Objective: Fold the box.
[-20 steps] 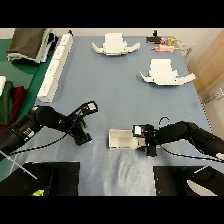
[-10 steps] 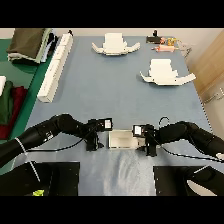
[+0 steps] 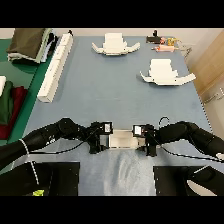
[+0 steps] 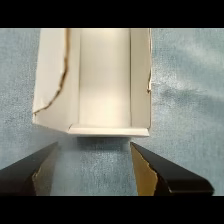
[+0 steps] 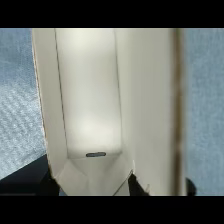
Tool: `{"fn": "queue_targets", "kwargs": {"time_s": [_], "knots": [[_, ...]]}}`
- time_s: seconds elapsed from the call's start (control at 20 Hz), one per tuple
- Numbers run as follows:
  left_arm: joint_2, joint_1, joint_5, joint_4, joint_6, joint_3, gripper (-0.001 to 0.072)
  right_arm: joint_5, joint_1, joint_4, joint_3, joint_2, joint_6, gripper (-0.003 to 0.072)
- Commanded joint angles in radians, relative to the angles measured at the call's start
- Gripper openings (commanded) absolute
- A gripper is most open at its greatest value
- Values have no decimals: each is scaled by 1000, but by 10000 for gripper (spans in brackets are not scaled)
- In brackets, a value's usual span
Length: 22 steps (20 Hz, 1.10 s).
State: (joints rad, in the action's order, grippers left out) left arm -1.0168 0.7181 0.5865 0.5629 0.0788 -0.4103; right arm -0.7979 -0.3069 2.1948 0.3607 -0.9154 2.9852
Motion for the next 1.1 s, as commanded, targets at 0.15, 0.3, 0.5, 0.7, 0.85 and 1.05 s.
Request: {"fn": "queue_targets", "kwargs": {"time_s": [0.15,0.3,0.5,0.7,0.85,1.05], "knots": [[-40,11,-9,-65,68,4,697,0,-1,0,0,0,0,439],[-50,34,-9,-130,116,4,697,0,0,0,0,0,0,439],[-51,43,-16,-145,116,4,697,1,-1,0,0,0,0,439],[-92,43,-37,-144,116,4,697,0,0,0,0,0,0,439],[-95,66,-81,-148,115,0,697,0,0,0,0,0,0,439],[-97,80,-91,-145,116,0,697,0,0,0,0,0,0,439]]}}
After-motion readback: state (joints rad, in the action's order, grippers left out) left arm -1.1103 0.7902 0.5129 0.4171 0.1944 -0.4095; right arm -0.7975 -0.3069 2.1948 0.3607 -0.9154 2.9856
